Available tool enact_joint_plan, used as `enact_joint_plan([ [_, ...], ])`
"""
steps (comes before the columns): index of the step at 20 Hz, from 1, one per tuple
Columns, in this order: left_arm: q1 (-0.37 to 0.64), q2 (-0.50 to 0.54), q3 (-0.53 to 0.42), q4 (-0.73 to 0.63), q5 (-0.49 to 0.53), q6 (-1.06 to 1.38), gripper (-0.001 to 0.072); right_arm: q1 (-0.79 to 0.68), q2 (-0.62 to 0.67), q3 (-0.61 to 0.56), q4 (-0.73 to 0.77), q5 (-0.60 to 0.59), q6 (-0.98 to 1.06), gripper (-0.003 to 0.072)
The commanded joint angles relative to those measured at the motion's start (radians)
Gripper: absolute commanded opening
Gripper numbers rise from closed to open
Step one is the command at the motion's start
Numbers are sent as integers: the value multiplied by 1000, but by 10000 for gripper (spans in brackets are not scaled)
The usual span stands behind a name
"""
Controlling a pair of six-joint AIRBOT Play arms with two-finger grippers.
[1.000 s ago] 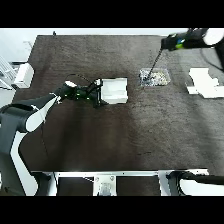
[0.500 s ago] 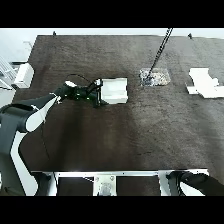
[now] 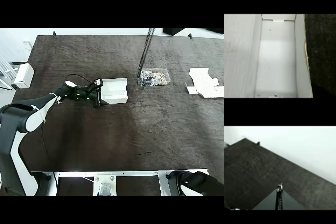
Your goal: Fold the box and place the chain.
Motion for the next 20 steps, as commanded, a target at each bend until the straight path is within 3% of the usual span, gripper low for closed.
enact_joint_plan([
  [1,0,1,0,0,0,0,470,45,-6,-90,23,-30,23,10],
  [7,0,1,0,0,0,0,470,45,-47,-298,132,-251,22,10],
  [11,0,1,0,0,0,0,470,48,-131,-359,167,-318,22,9],
  [20,0,1,0,0,0,0,470,56,-456,-454,338,-422,22,8],
])
